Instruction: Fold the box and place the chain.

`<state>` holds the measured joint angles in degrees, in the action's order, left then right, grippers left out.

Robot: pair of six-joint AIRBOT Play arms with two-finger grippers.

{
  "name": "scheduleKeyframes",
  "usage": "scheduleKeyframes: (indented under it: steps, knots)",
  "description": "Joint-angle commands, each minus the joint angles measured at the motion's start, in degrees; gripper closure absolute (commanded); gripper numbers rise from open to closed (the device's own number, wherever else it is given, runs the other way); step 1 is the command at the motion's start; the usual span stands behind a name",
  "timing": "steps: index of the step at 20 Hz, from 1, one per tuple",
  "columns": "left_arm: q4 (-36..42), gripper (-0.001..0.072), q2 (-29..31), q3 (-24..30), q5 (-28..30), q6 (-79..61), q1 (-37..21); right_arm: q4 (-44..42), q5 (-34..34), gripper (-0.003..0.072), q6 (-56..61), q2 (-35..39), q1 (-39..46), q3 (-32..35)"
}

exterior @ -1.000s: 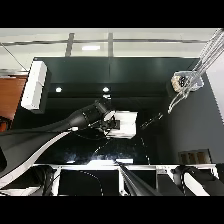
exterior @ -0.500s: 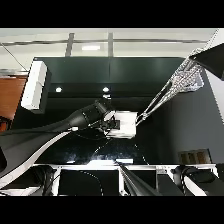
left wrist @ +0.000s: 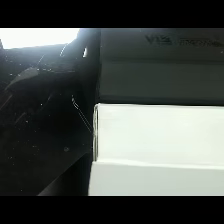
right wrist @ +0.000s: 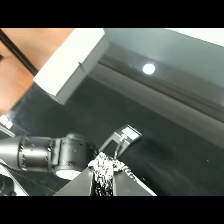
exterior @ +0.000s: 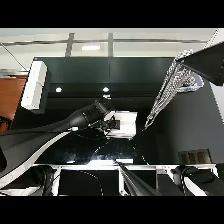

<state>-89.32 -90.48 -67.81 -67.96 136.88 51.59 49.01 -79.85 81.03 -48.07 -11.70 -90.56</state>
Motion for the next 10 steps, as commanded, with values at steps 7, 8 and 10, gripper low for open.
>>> scheduleKeyframes:
  steps: [7,8,10]
  knots:
    - [0.00,0.0684,-0.04,-0.04,0.00,0.00,-0.02,-11.80,5.60,0.0681,0.11,-1.64,-0.11,0.02]
    - [0.00,0.0684,-0.04,-0.04,0.00,0.00,-0.02,-13.22,6.38,0.0682,0.09,-1.88,-0.11,0.02]
    - [0.00,0.0684,-0.04,-0.04,0.00,0.00,-0.02,-15.89,7.50,0.0681,-0.57,-2.47,-0.11,0.02]
